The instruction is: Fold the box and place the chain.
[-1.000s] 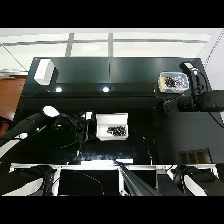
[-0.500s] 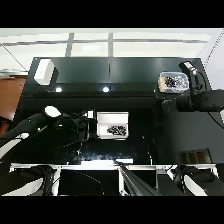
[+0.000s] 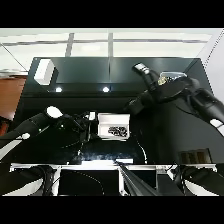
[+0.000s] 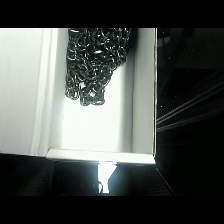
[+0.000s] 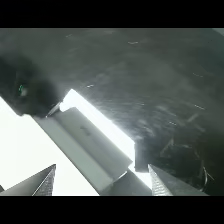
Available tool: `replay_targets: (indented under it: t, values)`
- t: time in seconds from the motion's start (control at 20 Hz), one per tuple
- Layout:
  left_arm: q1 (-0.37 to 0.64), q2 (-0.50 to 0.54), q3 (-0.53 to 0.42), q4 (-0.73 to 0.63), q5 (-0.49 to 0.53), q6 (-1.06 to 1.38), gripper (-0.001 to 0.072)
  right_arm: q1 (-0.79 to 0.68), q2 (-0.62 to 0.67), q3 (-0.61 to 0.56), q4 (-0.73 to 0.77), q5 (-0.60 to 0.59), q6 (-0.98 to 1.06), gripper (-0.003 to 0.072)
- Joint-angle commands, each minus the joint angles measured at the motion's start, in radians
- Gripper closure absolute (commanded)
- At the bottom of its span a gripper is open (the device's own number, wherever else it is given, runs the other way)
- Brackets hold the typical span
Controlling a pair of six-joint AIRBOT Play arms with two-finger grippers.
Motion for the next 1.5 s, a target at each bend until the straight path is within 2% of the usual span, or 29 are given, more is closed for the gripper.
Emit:
replay_targets:
  t: [0.0,0.35,0.6,0.8,0.95,1.0,1.1,1.15,1.3,1.35,1.45]
  values:
    - [-0.005,-0.001,0.0,0.014,0.0,-0.003,0.021,0.07,-0.055,0.023,0.015,-0.037,-0.143,-0.0009]
    - [-0.005,-0.001,0.0,0.006,0.026,-0.023,0.0209,0.075,-0.056,0.023,0.013,-0.192,-0.242,-0.0008]
    - [-0.005,-0.001,0.0,0.006,0.026,-0.024,0.021,0.093,-0.057,0.021,0.007,-0.2,-0.315,-0.0007]
    - [-0.005,-0.001,0.0,0.006,0.027,-0.024,0.0209,0.143,-0.057,0.021,-0.015,-0.268,-0.317,-0.0008]
    - [-0.005,-0.001,0.0,0.006,0.027,-0.024,0.021,0.164,-0.057,0.021,-0.053,-0.243,-0.317,0.0006]
    - [-0.005,-0.001,0.0,0.006,0.027,-0.024,0.021,0.165,-0.057,0.021,-0.055,-0.239,-0.317,0.0137]
    - [-0.005,-0.001,0.0,0.006,0.027,-0.024,0.021,0.166,-0.057,0.021,-0.06,-0.238,-0.317,0.0181]
    - [-0.005,-0.001,0.0,0.006,0.027,-0.024,0.021,0.167,-0.057,0.021,-0.061,-0.241,-0.317,0.0313]
    - [-0.005,-0.001,0.0,0.006,0.027,-0.024,0.0209,0.167,-0.057,0.021,-0.061,-0.242,-0.317,0.0342]
    - [-0.005,-0.001,0.0,0.006,0.027,-0.024,0.021,0.167,-0.057,0.021,-0.061,-0.242,-0.317,0.0435]
    - [-0.005,-0.001,0.0,0.006,0.027,-0.024,0.0209,0.167,-0.057,0.021,-0.061,-0.243,-0.317,0.0443]
